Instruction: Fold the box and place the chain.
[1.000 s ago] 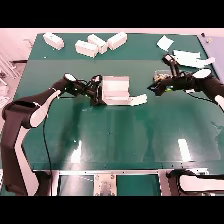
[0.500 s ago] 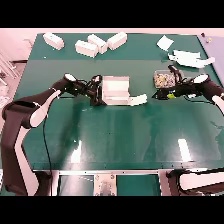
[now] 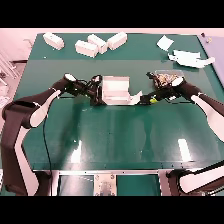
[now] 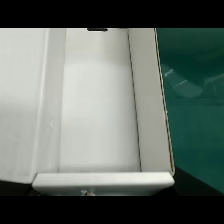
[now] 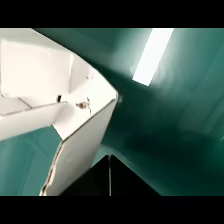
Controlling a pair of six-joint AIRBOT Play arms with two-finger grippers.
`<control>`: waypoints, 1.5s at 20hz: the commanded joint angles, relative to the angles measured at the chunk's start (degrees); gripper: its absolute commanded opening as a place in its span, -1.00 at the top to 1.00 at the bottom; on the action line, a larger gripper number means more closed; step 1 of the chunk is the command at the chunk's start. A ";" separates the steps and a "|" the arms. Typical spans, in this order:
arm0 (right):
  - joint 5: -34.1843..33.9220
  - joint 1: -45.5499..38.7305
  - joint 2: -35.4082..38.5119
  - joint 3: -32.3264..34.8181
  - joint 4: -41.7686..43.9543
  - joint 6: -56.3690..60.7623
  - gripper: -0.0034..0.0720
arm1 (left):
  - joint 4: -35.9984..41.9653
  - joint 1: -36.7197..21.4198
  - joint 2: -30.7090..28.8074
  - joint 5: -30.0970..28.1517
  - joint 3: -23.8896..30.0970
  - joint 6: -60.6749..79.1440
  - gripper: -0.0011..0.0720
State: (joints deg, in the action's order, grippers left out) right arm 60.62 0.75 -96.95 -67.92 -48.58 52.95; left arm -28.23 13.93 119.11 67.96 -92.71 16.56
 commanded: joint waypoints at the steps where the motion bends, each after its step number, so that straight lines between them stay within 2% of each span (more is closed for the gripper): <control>1: -0.55 1.31 -0.42 -3.08 0.15 1.33 0.90 | 0.00 -0.04 0.00 -0.02 -0.02 0.00 -0.15; 6: 2.05 3.58 -0.42 -10.21 0.04 3.65 0.90 | 0.00 -0.04 0.00 -0.04 -0.02 0.02 -0.15; 10: 3.13 4.85 -0.42 -11.89 0.07 3.67 0.89 | 0.00 -0.04 0.00 -0.04 -0.02 0.00 -0.15; 11: 3.17 4.90 -0.42 -11.96 0.11 3.65 0.74 | 0.00 -0.04 0.00 -0.04 -0.02 0.02 -0.15; 12: 3.21 4.92 -0.42 -11.96 0.11 3.67 0.44 | 0.00 -0.04 0.00 -0.02 -0.02 0.00 -0.15; 14: 3.65 4.94 -0.42 -11.96 0.15 3.72 0.41 | 0.00 -0.04 0.00 -0.02 -0.02 0.00 -0.15; 16: 4.11 5.27 -0.42 -11.96 0.15 3.89 0.22 | 0.02 -0.04 0.00 -0.04 -0.02 0.02 -0.15; 20: 4.28 6.78 -0.42 -11.93 -0.07 3.89 0.15 | 0.00 -0.04 0.00 -0.04 -0.02 0.02 -0.15; 21: 4.28 7.02 -0.42 -11.96 -0.07 3.89 0.04 | 0.00 -0.04 0.00 -0.04 -0.02 0.02 -0.15; 24: 4.28 7.13 -0.42 -11.96 -0.20 5.20 0.01 | 0.00 -0.04 0.00 -0.02 -0.02 0.00 -0.15; 27: 4.24 7.13 -0.42 -11.96 -5.03 8.41 -0.02 | 0.00 -0.04 0.00 -0.02 -0.02 0.00 -0.15; 29: 4.24 7.13 -0.42 -11.96 -8.22 11.28 -0.15 | 0.00 -0.04 0.00 0.00 -0.02 0.00 -0.15; 30: 4.24 7.13 -0.42 -11.96 -8.28 11.58 -0.15 | 0.00 -0.04 0.00 0.00 -0.02 0.00 -0.15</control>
State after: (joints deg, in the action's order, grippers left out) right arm 64.90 7.81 -97.36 -79.81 -53.21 61.54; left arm -28.21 13.93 119.11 67.94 -92.71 16.56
